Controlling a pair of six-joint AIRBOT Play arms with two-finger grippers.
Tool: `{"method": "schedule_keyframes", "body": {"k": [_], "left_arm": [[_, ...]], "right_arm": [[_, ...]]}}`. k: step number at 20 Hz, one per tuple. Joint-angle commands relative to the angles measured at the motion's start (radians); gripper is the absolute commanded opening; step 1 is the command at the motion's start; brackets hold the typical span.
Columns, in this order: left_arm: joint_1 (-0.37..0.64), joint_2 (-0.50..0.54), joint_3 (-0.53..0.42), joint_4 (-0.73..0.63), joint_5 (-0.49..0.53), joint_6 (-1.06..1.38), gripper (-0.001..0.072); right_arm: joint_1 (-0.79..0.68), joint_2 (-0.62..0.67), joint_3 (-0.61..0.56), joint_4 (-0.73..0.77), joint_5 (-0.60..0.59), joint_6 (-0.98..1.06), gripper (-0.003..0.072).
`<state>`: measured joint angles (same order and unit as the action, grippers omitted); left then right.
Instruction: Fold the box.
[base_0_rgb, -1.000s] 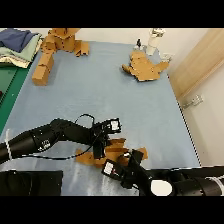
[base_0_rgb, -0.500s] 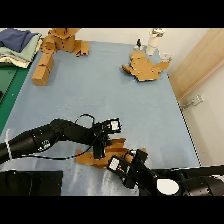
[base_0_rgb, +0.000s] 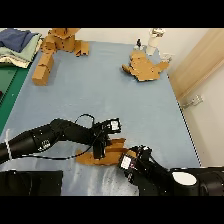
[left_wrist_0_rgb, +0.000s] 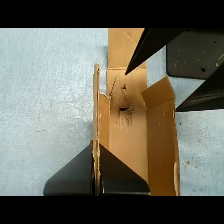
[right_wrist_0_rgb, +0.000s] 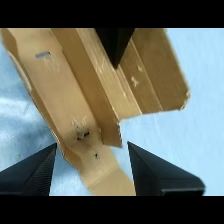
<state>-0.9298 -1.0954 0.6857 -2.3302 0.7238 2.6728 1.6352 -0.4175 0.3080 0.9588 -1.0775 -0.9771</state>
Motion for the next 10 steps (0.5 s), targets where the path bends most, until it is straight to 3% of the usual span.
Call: {"method": "schedule_keyframes", "body": {"k": [1, 10], "left_arm": [[0.001, 0.000, 0.001, 0.000, 0.000, 0.000, 0.0015], [0.001, 0.000, 0.001, 0.000, 0.001, 0.000, 0.0015]], "right_arm": [[-0.068, 0.078, -0.066, 0.008, 0.142, -0.097, 0.0714], [-0.262, 0.078, -0.092, 0.061, 0.250, -0.342, 0.0714]]}}
